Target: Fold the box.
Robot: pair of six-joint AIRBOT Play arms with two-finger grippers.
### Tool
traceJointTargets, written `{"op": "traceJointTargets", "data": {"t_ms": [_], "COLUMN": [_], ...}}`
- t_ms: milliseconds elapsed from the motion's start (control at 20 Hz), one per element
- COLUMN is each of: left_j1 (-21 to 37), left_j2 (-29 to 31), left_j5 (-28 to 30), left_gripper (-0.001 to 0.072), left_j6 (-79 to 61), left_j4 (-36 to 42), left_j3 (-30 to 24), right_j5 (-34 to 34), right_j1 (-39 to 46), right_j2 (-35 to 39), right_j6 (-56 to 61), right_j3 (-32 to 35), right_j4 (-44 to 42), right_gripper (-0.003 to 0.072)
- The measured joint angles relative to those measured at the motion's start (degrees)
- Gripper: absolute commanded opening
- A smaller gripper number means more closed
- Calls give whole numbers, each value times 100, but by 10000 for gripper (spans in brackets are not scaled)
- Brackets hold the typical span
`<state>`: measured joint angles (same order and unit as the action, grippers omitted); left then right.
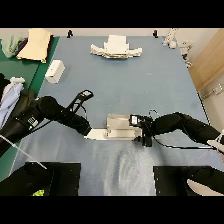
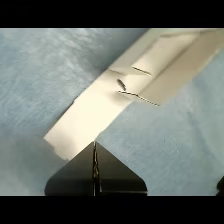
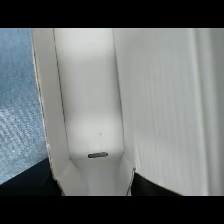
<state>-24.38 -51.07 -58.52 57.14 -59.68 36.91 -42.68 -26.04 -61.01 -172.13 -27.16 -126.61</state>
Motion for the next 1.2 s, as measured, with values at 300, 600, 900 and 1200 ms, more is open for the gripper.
{"op": "traceJointTargets", "data": {"t_ms": [300,600,900,1200], "left_j1": [-1010,-1244,-1305,-1346], "left_j2": [-431,-1091,-1419,-1475], "left_j5": [935,1532,1805,1836], "left_gripper": [16,16,16,16], "left_j6": [-863,-1204,-1808,-2159], "left_j4": [-74,-297,251,369], "left_j3": [2,68,221,369], "right_j5": [0,2,2,2], "right_j1": [-2,0,-2,0], "right_j2": [0,0,0,0], "right_j6": [0,0,2,17], "right_j3": [0,0,0,0], "right_j4": [0,2,15,17], "right_gripper": [414,414,413,414]}}
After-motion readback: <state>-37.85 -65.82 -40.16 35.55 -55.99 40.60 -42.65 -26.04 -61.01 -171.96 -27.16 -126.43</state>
